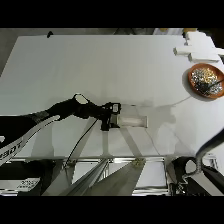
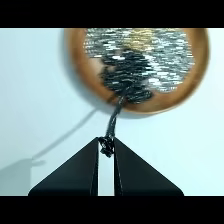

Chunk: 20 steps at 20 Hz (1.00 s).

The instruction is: Fold the box and place the chain.

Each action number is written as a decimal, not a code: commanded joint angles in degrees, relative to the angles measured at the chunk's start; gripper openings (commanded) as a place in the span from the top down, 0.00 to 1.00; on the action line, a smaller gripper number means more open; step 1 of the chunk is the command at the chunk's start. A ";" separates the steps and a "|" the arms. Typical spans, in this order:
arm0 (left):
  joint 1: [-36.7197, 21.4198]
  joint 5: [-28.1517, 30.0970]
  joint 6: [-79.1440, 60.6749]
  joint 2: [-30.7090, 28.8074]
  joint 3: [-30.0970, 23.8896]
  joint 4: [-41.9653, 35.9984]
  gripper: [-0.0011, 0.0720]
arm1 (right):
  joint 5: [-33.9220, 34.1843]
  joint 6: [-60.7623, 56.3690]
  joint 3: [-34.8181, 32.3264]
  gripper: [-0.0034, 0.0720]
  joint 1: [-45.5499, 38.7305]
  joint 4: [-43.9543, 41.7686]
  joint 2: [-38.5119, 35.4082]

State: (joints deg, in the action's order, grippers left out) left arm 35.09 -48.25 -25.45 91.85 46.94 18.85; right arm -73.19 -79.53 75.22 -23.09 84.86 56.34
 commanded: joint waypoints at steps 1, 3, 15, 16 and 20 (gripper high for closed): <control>0.00 0.02 -0.02 0.00 -0.02 0.02 0.89 | -9.68 3.61 -0.02 0.93 0.07 -16.46 -8.92; 0.00 0.02 -0.02 0.00 -0.02 0.02 0.89 | -13.73 3.54 -0.13 0.93 1.97 -20.76 -12.46; 0.00 0.02 -0.02 0.00 -0.02 0.02 0.89 | 5.79 -6.27 -22.16 0.94 43.39 -26.58 -23.56; 0.00 0.02 -0.02 0.00 -0.02 0.00 0.89 | 9.51 -7.45 -24.92 0.94 46.90 -26.34 -23.28; 0.00 0.02 -0.02 0.00 -0.02 0.02 0.89 | 15.87 -12.68 -31.71 0.93 57.00 -20.98 -20.46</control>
State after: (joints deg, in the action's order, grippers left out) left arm 35.09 -48.25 -25.45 91.85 46.94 18.85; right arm -64.07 -87.94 48.45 26.37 60.25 34.52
